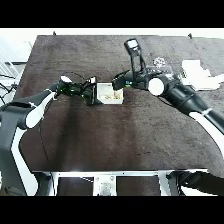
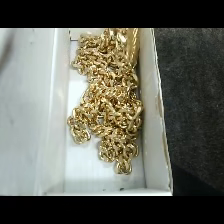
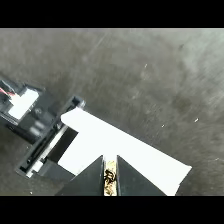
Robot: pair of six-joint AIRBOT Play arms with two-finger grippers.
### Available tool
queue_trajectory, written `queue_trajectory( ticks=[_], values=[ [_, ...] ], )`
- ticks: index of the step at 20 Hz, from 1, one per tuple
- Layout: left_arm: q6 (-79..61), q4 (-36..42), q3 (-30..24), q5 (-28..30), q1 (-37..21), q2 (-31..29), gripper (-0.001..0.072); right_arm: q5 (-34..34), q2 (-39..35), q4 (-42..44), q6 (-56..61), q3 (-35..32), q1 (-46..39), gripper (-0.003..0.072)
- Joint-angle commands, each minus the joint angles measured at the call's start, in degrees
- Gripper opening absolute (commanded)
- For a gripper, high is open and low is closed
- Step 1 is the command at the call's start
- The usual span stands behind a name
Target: Fold the box and place the chain.
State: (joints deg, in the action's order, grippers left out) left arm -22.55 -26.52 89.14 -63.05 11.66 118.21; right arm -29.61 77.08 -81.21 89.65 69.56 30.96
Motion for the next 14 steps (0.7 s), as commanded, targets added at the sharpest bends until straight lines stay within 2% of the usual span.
queue_trajectory(
  ticks=[1, 4, 5, 7, 10, 11, 12, 13, 14],
  values=[
    [0.0, 0.0, 0.02, 0.02, 0.0, 0.02, 0.0464, 2.62, 5.05, 0.87, 0.31, -0.52, 1.14, 0.0008],
    [0.0, 0.0, 0.02, 0.04, 0.0, 0.02, 0.0464, 2.62, 8.24, 0.87, 0.26, -0.5, 1.4, 0.0011],
    [0.0, 0.0, 0.02, 0.04, 0.0, 0.02, 0.0464, 2.6, 8.59, 0.79, 0.26, -0.5, 1.29, 0.0035],
    [0.0, 0.0, 0.02, 0.04, 0.0, 0.02, 0.0464, 2.6, 8.11, 0.61, -0.04, -0.39, 0.96, 0.0337],
    [0.0, 0.0, 0.02, 0.04, 0.0, 0.02, 0.0464, 2.56, 3.65, -3.41, -0.66, -0.37, 0.61, 0.0349],
    [0.0, 0.0, 0.02, 0.04, 0.0, 0.02, 0.0464, 2.54, 1.44, -6.64, -1.46, -0.37, 0.59, 0.0381],
    [0.0, 0.0, 0.02, 0.04, 0.0, 0.02, 0.0464, 2.56, -1.07, -10.36, -2.1, -0.37, 0.31, 0.0543],
    [0.0, 0.0, 0.02, 0.04, 0.0, 0.02, 0.0464, 2.58, -3.26, -13.03, -2.58, -0.37, -0.52, 0.0577],
    [0.0, 0.0, 0.02, 0.04, 0.0, 0.02, 0.0464, 2.6, -5.27, -14.27, -3.72, -0.37, -2.03, 0.0577]
  ],
)
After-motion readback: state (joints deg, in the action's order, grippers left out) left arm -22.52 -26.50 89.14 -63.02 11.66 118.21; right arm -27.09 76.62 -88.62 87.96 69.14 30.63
